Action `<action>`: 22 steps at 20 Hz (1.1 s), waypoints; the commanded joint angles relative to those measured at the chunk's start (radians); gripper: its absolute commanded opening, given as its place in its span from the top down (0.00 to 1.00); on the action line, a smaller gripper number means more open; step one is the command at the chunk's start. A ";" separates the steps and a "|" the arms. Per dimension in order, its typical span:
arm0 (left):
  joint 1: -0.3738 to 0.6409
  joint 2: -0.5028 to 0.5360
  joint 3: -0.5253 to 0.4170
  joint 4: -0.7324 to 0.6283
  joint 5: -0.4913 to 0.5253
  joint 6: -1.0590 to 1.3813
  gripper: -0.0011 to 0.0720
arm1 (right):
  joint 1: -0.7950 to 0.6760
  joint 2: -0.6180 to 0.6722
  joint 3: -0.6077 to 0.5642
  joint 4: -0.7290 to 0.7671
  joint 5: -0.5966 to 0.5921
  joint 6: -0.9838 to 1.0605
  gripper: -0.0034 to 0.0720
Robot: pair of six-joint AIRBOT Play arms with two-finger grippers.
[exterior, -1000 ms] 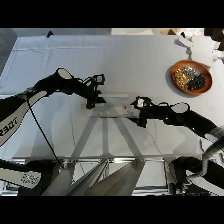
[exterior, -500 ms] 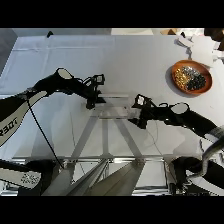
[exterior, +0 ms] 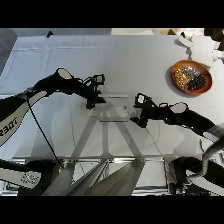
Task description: Fold the box and place the chain.
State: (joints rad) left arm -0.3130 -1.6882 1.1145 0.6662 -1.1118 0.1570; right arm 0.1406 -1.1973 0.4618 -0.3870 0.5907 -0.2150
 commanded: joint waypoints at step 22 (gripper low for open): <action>0.000 0.000 0.000 0.000 0.000 0.000 0.97 | -0.042 -0.035 0.019 0.096 0.121 -0.074 0.04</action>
State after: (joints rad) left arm -0.3130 -1.6882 1.1145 0.6662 -1.1114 0.1570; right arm 0.0990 -1.2316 0.4793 -0.3069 0.7216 -0.2943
